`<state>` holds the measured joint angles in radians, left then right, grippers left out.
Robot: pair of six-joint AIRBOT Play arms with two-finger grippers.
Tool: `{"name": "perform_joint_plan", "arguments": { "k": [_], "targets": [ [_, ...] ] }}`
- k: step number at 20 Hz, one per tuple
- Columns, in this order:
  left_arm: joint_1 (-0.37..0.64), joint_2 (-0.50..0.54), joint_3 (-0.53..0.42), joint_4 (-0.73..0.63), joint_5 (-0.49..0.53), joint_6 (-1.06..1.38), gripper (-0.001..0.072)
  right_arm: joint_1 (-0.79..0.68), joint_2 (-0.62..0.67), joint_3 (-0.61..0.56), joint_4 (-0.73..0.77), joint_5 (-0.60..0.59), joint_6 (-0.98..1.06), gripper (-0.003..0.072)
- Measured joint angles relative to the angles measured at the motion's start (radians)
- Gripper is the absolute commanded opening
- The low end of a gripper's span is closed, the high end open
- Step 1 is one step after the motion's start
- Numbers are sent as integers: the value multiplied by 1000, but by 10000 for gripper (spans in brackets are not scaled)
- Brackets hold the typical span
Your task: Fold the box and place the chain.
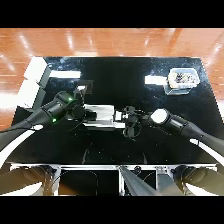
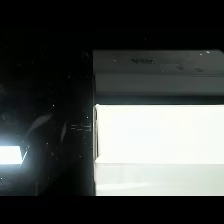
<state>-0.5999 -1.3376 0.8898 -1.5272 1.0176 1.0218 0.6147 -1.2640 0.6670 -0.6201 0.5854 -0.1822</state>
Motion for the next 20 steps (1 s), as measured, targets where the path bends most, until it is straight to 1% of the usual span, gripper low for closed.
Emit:
{"name": "perform_joint_plan", "arguments": {
  "k": [1,2,3,5,6,13,20],
  "targets": [
    [0,-3,0,0,0,2,22,4,-10,3,0,-13,0,537],
    [1,-7,0,-4,-1,8,22,9,-19,7,2,-23,1,537],
    [1,-11,0,-8,-1,11,22,13,-28,11,3,-29,2,500],
    [1,-20,0,-18,-3,19,23,21,-44,19,11,-42,2,168],
    [1,-24,1,-23,-3,20,23,26,-51,23,14,-47,2,136],
    [1,-37,1,-40,-3,26,22,40,-66,35,43,-72,2,132],
    [1,-39,2,-52,-4,30,22,60,-76,36,160,-99,-29,133]
  ]
}}
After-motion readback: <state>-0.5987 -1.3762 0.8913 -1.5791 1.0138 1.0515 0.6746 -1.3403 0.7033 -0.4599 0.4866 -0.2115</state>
